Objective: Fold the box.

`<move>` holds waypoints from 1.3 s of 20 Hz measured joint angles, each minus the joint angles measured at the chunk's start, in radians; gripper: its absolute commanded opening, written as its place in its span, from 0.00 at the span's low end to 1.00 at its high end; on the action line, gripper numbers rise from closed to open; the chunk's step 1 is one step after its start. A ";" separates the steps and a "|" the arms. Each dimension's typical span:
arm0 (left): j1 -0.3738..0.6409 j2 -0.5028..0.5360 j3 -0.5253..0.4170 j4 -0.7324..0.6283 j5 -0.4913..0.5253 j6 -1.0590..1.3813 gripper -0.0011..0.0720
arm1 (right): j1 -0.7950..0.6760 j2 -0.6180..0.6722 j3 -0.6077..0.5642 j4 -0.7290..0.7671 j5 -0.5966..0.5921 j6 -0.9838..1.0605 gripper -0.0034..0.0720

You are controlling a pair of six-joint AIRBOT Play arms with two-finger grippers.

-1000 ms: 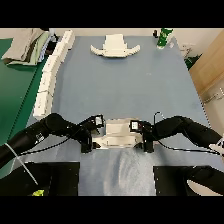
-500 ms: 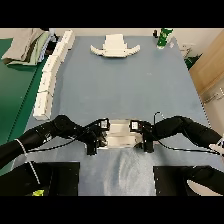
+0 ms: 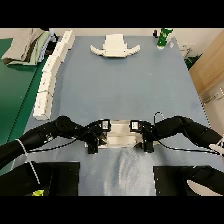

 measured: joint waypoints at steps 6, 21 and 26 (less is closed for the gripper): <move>0.000 0.007 0.000 0.058 -0.039 -0.001 0.24 | 0.000 0.000 0.000 0.000 0.000 0.000 0.72; -0.065 -0.005 0.000 -0.064 0.095 0.022 0.10 | 0.000 0.000 0.000 0.000 0.000 -0.001 0.72; -0.082 -0.007 0.000 -0.070 0.105 0.024 0.60 | 0.000 0.000 0.000 0.000 0.000 -0.003 0.72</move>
